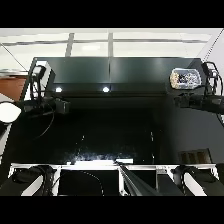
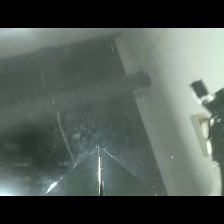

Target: Fold the box and place the chain.

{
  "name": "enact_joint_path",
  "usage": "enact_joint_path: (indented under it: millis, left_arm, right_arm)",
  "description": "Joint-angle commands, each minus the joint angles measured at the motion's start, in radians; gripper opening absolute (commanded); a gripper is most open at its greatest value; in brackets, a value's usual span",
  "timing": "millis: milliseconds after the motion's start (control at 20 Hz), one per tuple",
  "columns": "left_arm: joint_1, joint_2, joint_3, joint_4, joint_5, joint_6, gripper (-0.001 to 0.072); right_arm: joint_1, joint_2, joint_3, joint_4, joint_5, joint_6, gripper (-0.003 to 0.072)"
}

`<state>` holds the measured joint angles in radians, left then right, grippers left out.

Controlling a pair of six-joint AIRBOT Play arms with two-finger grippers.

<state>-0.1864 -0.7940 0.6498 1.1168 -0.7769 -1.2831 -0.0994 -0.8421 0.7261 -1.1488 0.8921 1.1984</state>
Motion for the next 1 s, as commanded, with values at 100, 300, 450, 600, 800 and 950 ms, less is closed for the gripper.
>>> enact_joint_path:
  millis: [100,300,450,600,800,950]
  left_arm:
    - [-0.013,0.027,-0.052,0.000,0.076,-0.006,0.0031]
    - [-0.013,0.026,-0.052,-0.007,0.067,-0.006,0.0031]
    - [-0.013,0.026,-0.052,-0.007,0.067,-0.006,0.0031]
    - [-0.013,0.026,-0.052,-0.007,0.067,-0.006,0.0031]
    - [-0.013,0.026,-0.052,-0.007,0.067,-0.006,0.0031]
    - [-0.013,0.026,-0.052,-0.007,0.067,-0.006,0.0031]
  right_arm:
    - [0.000,0.008,-0.041,-0.012,-0.059,0.000,0.0046]
    - [0.000,0.008,-0.041,-0.012,-0.059,0.000,0.0046]
    - [0.000,0.008,-0.041,-0.012,-0.059,0.000,0.0046]
    - [0.000,0.008,-0.041,-0.012,-0.059,0.000,0.0046]
    - [0.000,0.008,-0.041,-0.012,-0.059,0.000,0.0046]
    - [0.000,0.008,-0.041,-0.012,-0.059,0.000,0.0046]
